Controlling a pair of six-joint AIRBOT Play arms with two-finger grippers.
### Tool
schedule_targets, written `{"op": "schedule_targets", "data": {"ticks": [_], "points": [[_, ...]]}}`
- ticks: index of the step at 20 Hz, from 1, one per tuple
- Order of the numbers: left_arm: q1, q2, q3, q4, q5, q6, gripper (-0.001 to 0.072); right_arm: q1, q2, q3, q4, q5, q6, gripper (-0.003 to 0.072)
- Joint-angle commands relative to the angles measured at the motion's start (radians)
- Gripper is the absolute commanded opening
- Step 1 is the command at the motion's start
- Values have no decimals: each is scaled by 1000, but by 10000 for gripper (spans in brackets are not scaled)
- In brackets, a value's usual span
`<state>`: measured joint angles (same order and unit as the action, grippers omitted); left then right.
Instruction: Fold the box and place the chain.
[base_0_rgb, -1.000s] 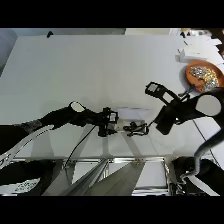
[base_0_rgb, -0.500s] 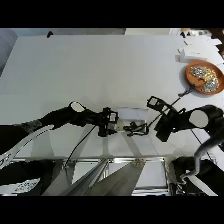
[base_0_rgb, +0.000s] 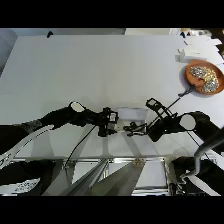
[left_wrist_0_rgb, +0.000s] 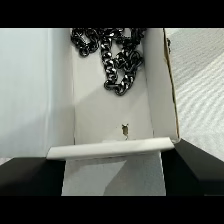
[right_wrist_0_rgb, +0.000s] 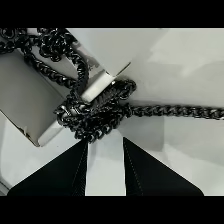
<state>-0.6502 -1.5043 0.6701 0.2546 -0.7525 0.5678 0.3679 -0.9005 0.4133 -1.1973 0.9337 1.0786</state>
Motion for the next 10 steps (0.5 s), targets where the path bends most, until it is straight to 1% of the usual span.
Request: {"op": "schedule_targets", "data": {"ticks": [1,5,6,7,8,10], "points": [[0,0,0,0,0,0,11,33,-30,-3,2,-34,52,233],[0,0,0,0,0,0,11,34,-76,-3,0,-35,77,216],[0,0,0,0,0,0,11,34,-82,-3,0,-35,77,161],[0,0,0,0,0,0,11,34,-82,-3,-1,-35,77,74],[0,0,0,0,0,0,11,34,-80,-2,-2,-31,77,22],[0,0,0,0,0,0,11,34,-70,-2,-3,-17,77,19]]}}
